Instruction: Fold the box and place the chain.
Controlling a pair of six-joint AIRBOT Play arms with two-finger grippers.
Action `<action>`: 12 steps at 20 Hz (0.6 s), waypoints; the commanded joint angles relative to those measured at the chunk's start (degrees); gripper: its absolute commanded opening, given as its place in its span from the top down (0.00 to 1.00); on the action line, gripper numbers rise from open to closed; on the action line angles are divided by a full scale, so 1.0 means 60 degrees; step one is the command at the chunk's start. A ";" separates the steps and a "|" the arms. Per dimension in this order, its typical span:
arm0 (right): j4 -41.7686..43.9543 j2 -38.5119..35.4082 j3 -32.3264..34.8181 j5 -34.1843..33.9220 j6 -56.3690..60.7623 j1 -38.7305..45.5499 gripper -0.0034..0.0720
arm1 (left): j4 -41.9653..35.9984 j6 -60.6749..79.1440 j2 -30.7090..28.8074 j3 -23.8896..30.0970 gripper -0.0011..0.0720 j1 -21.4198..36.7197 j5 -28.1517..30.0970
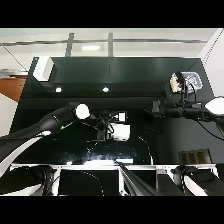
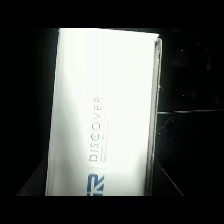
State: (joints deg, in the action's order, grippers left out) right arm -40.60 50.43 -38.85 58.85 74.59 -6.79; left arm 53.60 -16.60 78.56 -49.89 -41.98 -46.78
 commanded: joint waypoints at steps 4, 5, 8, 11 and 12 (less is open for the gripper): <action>0.0004 -0.0007 -0.0007 0.0004 0.0004 0.0000 0.89 | 0.0710 -0.0339 0.0277 -0.0004 0.48 -0.0226 0.0382; 0.0004 -0.0007 -0.0007 0.0000 0.0004 0.0000 0.89 | 0.0882 -0.0346 0.0186 -0.0007 0.61 -0.0124 0.0270; 0.0004 -0.0007 -0.0007 0.0004 0.0015 0.0000 0.89 | 0.1002 -0.0659 -0.0259 -0.0011 0.61 0.0688 0.0182; 0.0004 -0.0007 -0.0007 0.0004 0.0040 0.0000 0.89 | 0.1027 -0.1388 -0.0816 -0.0011 0.61 0.2368 0.0149; 0.0004 -0.0007 -0.0007 -0.0004 0.0040 0.0000 0.89 | 0.1053 -0.1577 -0.0973 -0.0011 0.61 0.3151 0.0146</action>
State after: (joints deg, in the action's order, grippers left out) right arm -40.60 50.43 -38.85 58.85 74.74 -6.79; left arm 59.33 -22.37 75.29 -49.91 -31.79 -45.63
